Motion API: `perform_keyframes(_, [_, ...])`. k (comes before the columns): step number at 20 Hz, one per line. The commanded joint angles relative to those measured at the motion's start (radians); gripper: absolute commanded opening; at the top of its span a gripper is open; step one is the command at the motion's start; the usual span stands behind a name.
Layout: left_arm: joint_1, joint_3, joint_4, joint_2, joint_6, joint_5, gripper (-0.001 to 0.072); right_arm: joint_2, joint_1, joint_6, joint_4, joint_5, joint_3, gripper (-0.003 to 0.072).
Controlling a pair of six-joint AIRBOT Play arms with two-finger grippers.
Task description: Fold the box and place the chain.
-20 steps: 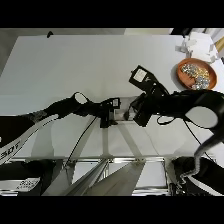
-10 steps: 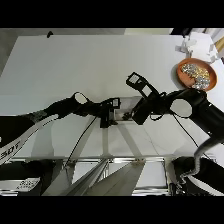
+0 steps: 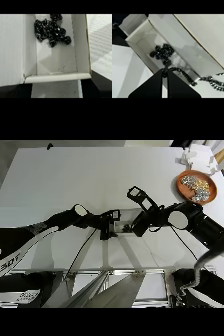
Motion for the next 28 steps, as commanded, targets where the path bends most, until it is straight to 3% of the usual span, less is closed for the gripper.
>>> perform_keyframes(1, [0.001, 0.0, 0.0, 0.001, 0.0, 0.0, 0.0206, -0.022, 0.0, 0.0, 0.021, -0.003, -0.002, 0.0015])
perform_keyframes(7, [0.001, 0.0, 0.0, 0.001, 0.0, 0.0, 0.0206, -0.044, 0.0, 0.001, 0.044, -0.01, -0.002, 0.0018])
perform_keyframes(10, [0.001, 0.0, 0.0, 0.001, 0.0, 0.0, 0.0206, -0.044, 0.0, 0.0, 0.044, -0.011, -0.002, 0.0172])
perform_keyframes(11, [0.001, 0.0, 0.0, 0.001, 0.0, 0.0, 0.0206, -0.044, 0.0, 0.0, 0.043, -0.014, -0.002, 0.0188])
perform_keyframes(16, [0.001, 0.0, 0.0, 0.001, 0.0, 0.0, 0.0206, -0.002, -0.01, 0.0, 0.035, -0.013, -0.002, 0.0187])
perform_keyframes(22, [0.001, 0.0, 0.0, 0.001, 0.0, 0.0, 0.0206, 0.159, -0.195, 0.0, -0.023, 0.089, -0.002, 0.0186])
perform_keyframes(24, [0.001, 0.0, 0.0, 0.001, 0.0, 0.0, 0.0206, 0.162, -0.27, 0.0, -0.063, 0.119, -0.002, 0.0174])
perform_keyframes(28, [0.001, 0.0, 0.0, 0.001, 0.0, 0.0, 0.0206, 0.108, -0.386, -0.004, -0.116, 0.071, -0.002, 0.0174])
